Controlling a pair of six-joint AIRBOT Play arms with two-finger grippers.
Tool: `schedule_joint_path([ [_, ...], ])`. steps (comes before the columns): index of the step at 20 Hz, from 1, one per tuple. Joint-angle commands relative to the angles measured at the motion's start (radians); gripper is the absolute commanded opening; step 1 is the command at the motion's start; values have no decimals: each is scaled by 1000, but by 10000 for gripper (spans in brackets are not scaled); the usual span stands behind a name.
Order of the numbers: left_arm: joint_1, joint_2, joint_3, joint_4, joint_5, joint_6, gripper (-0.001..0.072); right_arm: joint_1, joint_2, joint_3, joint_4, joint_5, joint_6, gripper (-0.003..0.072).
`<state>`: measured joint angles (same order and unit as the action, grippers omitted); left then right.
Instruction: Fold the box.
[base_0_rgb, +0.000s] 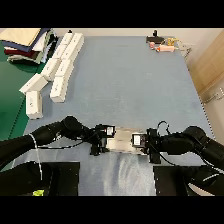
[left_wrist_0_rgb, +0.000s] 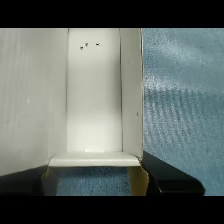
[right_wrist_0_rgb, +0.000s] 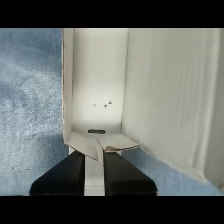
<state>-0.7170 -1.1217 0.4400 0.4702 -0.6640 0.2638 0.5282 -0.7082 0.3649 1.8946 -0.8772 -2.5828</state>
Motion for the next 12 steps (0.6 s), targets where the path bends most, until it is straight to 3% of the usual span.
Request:
schedule_joint_path([
  [1,0,0,0,0,0,0,506,22,-2,0,2,32,-3,140],
  [7,0,1,0,0,0,0,506,22,-3,-1,64,87,-3,146],
  [8,0,1,0,0,0,0,506,22,-3,-1,68,88,-2,241],
  [9,0,0,0,0,0,0,506,22,-3,-1,79,92,-2,438],
  [10,0,0,0,0,0,0,506,22,-3,-1,90,95,-2,521],
  [12,0,0,0,0,0,0,506,22,-3,-1,93,96,-1,524],
])
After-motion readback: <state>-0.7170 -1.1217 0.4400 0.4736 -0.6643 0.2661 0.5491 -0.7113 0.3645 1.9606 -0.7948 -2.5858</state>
